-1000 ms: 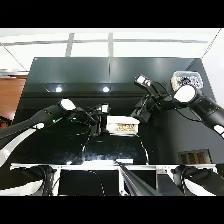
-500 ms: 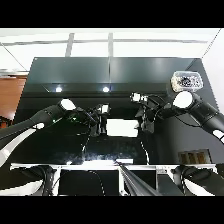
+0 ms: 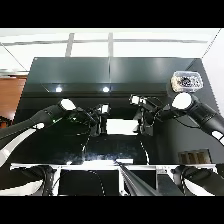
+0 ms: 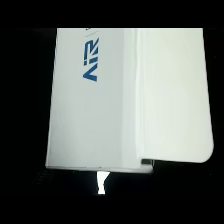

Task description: Fold the box and place the chain.

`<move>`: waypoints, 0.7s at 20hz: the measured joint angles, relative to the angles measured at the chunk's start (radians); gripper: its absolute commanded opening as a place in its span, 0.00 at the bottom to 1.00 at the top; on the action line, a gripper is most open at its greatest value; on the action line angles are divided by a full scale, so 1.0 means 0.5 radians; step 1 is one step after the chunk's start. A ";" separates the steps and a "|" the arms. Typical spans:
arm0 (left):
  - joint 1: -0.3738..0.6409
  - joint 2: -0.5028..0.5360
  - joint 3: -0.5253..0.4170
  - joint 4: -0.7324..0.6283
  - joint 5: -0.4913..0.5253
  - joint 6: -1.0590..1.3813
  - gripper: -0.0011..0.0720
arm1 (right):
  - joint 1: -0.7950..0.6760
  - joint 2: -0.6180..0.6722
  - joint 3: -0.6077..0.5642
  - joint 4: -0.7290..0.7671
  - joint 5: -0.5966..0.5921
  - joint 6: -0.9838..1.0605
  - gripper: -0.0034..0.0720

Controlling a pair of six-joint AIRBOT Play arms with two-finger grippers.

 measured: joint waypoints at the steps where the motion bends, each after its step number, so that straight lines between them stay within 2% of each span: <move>1: 0.000 -0.001 0.000 0.000 0.000 0.000 0.49 | 0.021 -0.003 0.000 0.002 -0.047 -0.001 0.89; 6: 0.000 -0.001 0.000 -0.001 -0.001 -0.001 0.49 | 0.069 -0.011 0.000 -0.009 -0.203 -0.002 0.89; 8: 0.000 -0.001 0.000 -0.002 -0.001 -0.001 0.49 | 0.075 -0.013 0.000 -0.024 -0.212 -0.002 0.70; 14: 0.000 -0.001 0.000 -0.002 0.002 -0.002 0.49 | 0.081 -0.012 0.000 -0.036 -0.228 -0.002 0.70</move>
